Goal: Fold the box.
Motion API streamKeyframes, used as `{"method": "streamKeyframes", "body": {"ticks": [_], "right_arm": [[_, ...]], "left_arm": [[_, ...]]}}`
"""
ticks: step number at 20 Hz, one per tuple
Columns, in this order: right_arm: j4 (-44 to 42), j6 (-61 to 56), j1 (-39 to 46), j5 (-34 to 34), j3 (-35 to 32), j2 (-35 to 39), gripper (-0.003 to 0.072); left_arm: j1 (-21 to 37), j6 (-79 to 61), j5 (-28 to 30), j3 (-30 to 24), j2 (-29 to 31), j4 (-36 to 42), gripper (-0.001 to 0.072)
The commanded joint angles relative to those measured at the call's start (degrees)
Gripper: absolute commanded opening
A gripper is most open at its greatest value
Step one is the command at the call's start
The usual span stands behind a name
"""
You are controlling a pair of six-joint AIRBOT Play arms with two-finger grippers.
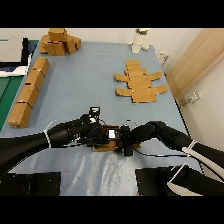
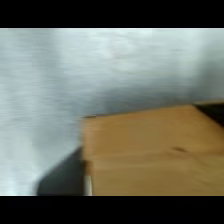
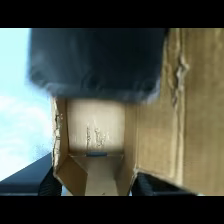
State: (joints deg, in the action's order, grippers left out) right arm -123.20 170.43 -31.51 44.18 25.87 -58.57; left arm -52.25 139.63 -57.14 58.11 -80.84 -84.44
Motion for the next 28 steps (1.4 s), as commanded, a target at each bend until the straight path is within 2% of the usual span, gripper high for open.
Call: {"method": "streamKeyframes", "body": {"ticks": [1,5,6,7,8,14,22,28], "right_arm": [[0.0,0.2,0.0,-0.1,0.0,0.0,0.0507],[0.0,0.2,0.0,-0.1,0.0,0.0,0.0507],[0.0,0.2,0.0,-0.1,0.0,0.0,0.0507],[0.0,0.2,0.0,-0.1,0.0,0.0,0.0507],[0.0,0.2,0.0,-0.1,0.0,0.0,0.0507],[0.0,0.2,0.0,-0.1,0.0,0.0,0.0507],[0.0,0.2,0.0,-0.1,0.0,0.0,0.0507],[0.0,0.2,0.0,-0.1,0.0,0.0,0.0507]], "left_arm": [[-0.3,1.0,1.2,0.5,-0.8,0.7,0.0014],[-0.3,0.8,1.0,0.5,-0.7,2.1,0.0016],[-0.3,0.7,1.0,0.5,-0.7,2.3,0.0216],[-0.3,0.8,0.9,0.5,-0.7,3.3,0.0571],[-0.2,0.8,0.7,0.5,-0.6,4.0,0.0646],[-0.2,-0.4,-2.0,0.5,2.4,4.0,0.0649],[0.8,-8.7,-1.5,0.3,8.5,3.7,0.0650],[4.6,-14.4,-0.7,-4.8,12.4,4.9,0.0648]]}}
